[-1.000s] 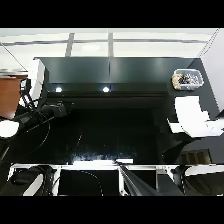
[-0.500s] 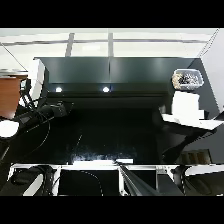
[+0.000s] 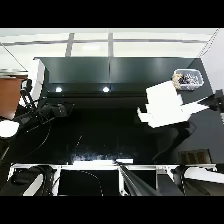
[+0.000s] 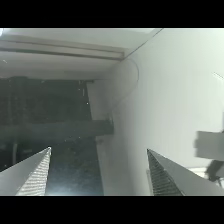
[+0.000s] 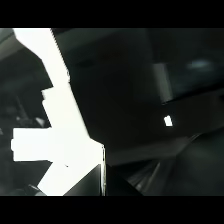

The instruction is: Fold the box and place the chain.

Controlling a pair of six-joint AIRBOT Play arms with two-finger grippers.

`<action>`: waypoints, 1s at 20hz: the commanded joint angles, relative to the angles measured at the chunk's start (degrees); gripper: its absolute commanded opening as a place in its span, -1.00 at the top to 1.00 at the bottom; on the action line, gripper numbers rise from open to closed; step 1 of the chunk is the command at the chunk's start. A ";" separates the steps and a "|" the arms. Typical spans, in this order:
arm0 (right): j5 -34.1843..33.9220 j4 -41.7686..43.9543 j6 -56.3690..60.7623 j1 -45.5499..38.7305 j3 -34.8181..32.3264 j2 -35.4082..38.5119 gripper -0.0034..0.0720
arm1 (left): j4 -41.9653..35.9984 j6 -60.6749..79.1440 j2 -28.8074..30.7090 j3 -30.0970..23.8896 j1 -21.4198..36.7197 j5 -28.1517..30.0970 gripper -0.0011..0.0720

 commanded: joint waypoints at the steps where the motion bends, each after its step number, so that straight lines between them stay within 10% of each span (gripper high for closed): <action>1: -10.01 2.69 1.97 8.37 -9.97 10.49 0.89 | -0.07 -0.15 -0.15 -0.02 -0.02 -0.76 -0.97; 12: -51.74 11.87 1.40 52.11 -45.29 43.06 0.89 | -0.92 -0.13 -1.09 -0.04 -0.22 -1.81 -0.97; 20: -56.08 11.52 -0.66 61.72 -48.50 43.04 0.89 | -9.42 1.53 -16.83 3.17 -9.11 -14.27 -0.95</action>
